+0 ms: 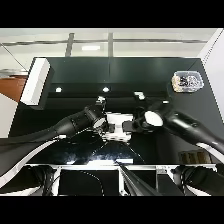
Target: Fold the box and place the chain.
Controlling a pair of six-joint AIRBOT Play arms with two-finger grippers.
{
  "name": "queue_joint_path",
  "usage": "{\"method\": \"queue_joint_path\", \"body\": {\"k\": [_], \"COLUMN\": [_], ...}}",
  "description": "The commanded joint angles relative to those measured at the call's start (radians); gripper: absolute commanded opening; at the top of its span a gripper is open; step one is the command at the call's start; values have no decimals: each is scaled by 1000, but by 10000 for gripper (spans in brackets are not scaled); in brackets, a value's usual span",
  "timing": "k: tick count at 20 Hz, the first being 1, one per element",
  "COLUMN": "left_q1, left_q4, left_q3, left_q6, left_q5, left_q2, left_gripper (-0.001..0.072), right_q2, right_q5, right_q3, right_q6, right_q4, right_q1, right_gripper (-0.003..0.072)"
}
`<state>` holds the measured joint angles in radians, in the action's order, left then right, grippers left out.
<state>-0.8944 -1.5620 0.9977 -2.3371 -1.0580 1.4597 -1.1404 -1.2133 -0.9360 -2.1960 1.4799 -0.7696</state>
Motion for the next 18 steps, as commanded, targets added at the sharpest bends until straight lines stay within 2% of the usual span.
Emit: {"method": "queue_joint_path", "body": {"k": [1, 4, 5, 6, 7, 8, 10, 11, 13, 18], "left_q1": [0, 0, 0, 0, 0, 0, 0, 0, 0, 0], "left_q4": [0, 0, 0, 0, 0, 0, 0, 0, 0, 1], "left_q3": [0, 0, 0, 0, 0, 0, 0, 0, 0, 0], "left_q6": [-1, -1, -1, -1, -1, -1, -1, -1, -1, -1], "left_q5": [1, 2, 2, 2, 3, 2, 2, 2, 5, 8], "left_q2": [0, 0, 0, 0, 0, 0, 0, 0, 0, 0], "left_gripper": [30, 30, 31, 30, 30, 31, 30, 31, 31, 31], "right_q2": [193, 294, 294, 291, 283, 265, 188, 139, 3, -359], "right_q5": [-90, -143, -124, -58, 46, 144, 318, 369, 387, 259], "right_q3": [-1, 1, 2, 13, 30, 42, 39, 21, -67, -389], "right_q6": [85, 88, 95, 119, 145, 155, 220, 243, 245, 262], "right_q4": [134, 554, 652, 695, 688, 655, 511, 438, 331, 245], "right_q1": [51, 166, 232, 315, 424, 529, 738, 810, 911, 998], "right_gripper": [623, 622, 623, 624, 625, 720, 720, 720, 720, 720]}}
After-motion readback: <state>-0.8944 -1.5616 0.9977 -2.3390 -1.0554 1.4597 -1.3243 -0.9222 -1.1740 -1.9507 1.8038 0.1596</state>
